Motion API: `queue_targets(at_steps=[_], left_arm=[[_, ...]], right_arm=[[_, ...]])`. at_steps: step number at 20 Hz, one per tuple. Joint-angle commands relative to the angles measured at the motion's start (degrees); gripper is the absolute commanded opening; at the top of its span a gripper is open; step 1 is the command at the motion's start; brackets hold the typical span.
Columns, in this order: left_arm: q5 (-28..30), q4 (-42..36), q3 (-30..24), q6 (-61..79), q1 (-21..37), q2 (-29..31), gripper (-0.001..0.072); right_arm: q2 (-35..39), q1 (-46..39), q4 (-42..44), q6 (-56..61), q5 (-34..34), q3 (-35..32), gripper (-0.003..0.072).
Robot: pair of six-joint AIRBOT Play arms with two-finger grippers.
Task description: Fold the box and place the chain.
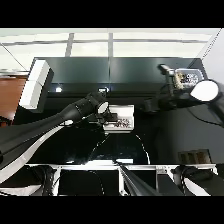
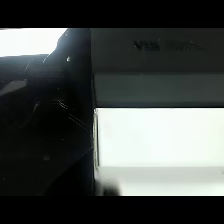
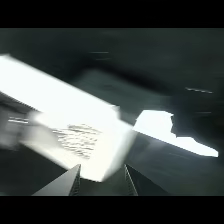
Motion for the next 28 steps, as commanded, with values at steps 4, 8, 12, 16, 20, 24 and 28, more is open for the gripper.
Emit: queue_targets(at_steps=[4, 8, 12, 16, 20, 24, 28], left_arm=[[0.22, -0.26, 0.04, 0.02, 0.04, -0.02, 0.0027], [-0.22, 0.02, 0.26, 1.68, 0.20, -0.02, 0.0030], [-2.03, 1.38, 3.63, 2.27, -0.13, 0.94, 0.0517], [-3.96, 4.31, 3.98, 16.35, -0.24, 8.26, 0.0539], [-3.37, 13.81, -7.96, 21.97, 5.70, 21.51, 0.0541], [5.88, -10.27, -26.16, 39.26, 25.90, 29.92, 0.0704], [-2.56, -42.88, -30.56, 88.26, 38.58, 23.98, 0.0708]], right_arm=[[7.56, -6.27, -22.67, 6.29, 1.27, -2.89, 0.0336], [7.56, -6.23, -21.22, 6.27, -1.33, -3.08, 0.0336], [7.56, -6.25, -21.40, 6.27, -1.44, -3.08, 0.0336], [7.56, -6.25, -21.35, 6.29, -1.31, -3.08, 0.0336], [7.54, -6.25, -21.31, 6.80, -0.70, -3.08, 0.0337], [7.54, -6.25, -19.69, 8.52, -0.70, -3.08, 0.0337], [7.48, -6.23, -17.64, 8.83, -0.98, -3.08, 0.0336]])
